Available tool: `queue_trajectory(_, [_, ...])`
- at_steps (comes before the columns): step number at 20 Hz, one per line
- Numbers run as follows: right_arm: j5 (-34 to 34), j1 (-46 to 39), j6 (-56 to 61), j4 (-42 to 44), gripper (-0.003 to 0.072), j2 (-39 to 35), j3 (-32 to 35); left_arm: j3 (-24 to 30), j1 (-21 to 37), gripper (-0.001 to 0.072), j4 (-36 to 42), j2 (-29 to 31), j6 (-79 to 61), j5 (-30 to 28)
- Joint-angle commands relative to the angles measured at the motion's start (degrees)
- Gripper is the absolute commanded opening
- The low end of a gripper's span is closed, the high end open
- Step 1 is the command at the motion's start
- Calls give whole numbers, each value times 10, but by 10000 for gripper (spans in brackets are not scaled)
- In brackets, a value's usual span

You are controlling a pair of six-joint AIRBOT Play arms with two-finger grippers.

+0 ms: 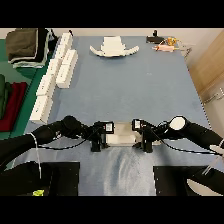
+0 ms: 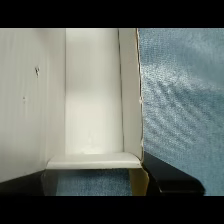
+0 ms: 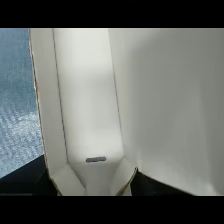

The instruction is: Fold the box.

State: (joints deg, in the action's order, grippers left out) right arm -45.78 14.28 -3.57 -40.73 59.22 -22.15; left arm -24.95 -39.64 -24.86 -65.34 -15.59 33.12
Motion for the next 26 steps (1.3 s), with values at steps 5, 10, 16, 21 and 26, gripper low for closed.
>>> queue_trajectory(5, [0, 0, 0, 0, 512, 0, 0, 0, 0, 508, 0, 0, 0, 0])
queue_trajectory(10, [-2, 0, 0, 0, 519, 0, 0, 0, 0, 508, 0, 0, 0, 0])
queue_trajectory(16, [-23, 0, 1, -6, 711, -7, -1, 0, 0, 508, 0, 0, 0, 0])
queue_trajectory(21, [-50, 0, 84, -95, 713, -49, -1, 0, 0, 509, 0, 0, 0, 0])
queue_trajectory(26, [-83, 0, 259, -250, 712, -140, -2, 0, 0, 508, 0, 0, 0, 0])
